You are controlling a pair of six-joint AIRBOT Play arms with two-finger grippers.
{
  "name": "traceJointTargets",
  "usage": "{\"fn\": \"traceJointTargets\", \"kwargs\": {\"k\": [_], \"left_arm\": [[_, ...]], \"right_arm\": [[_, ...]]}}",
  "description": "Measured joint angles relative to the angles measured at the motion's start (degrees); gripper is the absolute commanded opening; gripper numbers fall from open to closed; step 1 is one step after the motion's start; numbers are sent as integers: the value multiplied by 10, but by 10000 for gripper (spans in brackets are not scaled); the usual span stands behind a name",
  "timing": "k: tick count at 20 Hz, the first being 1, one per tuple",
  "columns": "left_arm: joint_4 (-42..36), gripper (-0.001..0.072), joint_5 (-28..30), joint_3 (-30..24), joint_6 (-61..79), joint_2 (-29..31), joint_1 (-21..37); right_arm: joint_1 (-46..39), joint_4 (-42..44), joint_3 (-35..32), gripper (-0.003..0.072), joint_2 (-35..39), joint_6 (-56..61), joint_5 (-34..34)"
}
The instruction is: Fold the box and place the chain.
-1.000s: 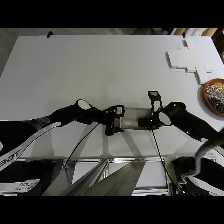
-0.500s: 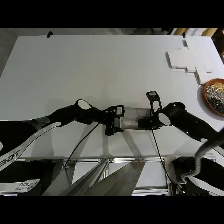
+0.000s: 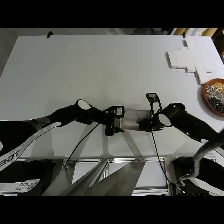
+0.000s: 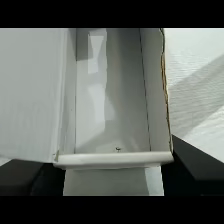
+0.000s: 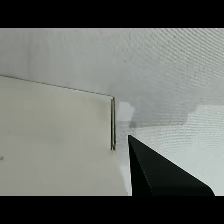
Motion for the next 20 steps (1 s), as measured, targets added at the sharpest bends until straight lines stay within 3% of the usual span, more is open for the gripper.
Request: {"fn": "traceJointTargets", "kwargs": {"k": [4, 8, 13, 16, 20], "left_arm": [[-1, 312, 1, 0, -2, 0, 0], [-1, 312, 0, 0, -2, 0, 0], [-1, 312, 0, 0, -2, 0, 0], [-1, 312, 0, 0, -2, 0, 0], [-1, 312, 0, 0, -2, 0, 0]], "right_arm": [[0, 1, -1, 314, 62, -68, 31], [-9, -11, -1, 314, 183, -143, 79], [-110, -96, -1, 313, 317, -194, 112], [-213, -170, -1, 313, 331, -254, 78], [-326, -226, -1, 313, 296, -255, 7]]}}
